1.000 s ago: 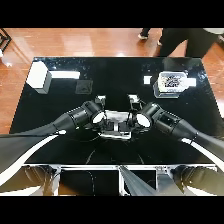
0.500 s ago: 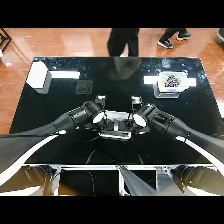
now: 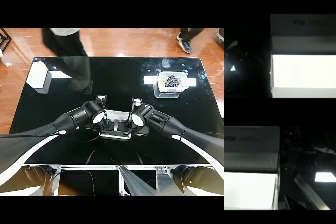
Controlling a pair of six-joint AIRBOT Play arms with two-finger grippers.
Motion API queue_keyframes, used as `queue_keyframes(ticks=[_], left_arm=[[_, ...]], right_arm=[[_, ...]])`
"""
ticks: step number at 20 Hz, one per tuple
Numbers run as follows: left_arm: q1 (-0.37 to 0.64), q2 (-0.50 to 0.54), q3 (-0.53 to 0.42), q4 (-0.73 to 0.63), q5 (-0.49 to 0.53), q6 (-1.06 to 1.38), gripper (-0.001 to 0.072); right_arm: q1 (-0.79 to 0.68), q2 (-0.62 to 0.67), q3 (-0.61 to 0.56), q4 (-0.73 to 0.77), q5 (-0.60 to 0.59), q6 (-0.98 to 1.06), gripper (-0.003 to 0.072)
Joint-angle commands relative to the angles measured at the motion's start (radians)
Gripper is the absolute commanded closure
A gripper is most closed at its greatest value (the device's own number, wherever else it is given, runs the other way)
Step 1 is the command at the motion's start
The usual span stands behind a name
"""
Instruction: Fold the box and place the chain.
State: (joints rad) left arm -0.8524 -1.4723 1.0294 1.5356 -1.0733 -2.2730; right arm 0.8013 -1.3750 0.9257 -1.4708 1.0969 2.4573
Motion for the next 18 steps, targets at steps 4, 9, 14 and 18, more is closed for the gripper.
queue_keyframes(ticks=[4, 9, 14, 18], left_arm=[[0.0, 0.0, 0.0, 0.0, -0.001, 0.0, 0.0686], [0.0, 0.0, 0.0, 0.0, -0.001, 0.0, 0.0686], [0.0, 0.0, 0.0, 0.0, -0.001, 0.0, 0.0686], [0.0, 0.0, 0.0, 0.0, 0.0, 0.0, 0.0685]], right_arm=[[0.0, -0.027, 0.001, 0.003, -0.002, 0.015, 0.0424], [0.0, -0.027, 0.001, 0.003, -0.001, 0.011, 0.0577], [0.0, -0.027, 0.013, 0.003, -0.001, -0.008, 0.0669], [0.0, -0.026, 0.035, -0.008, 0.016, -0.01, 0.0496]])
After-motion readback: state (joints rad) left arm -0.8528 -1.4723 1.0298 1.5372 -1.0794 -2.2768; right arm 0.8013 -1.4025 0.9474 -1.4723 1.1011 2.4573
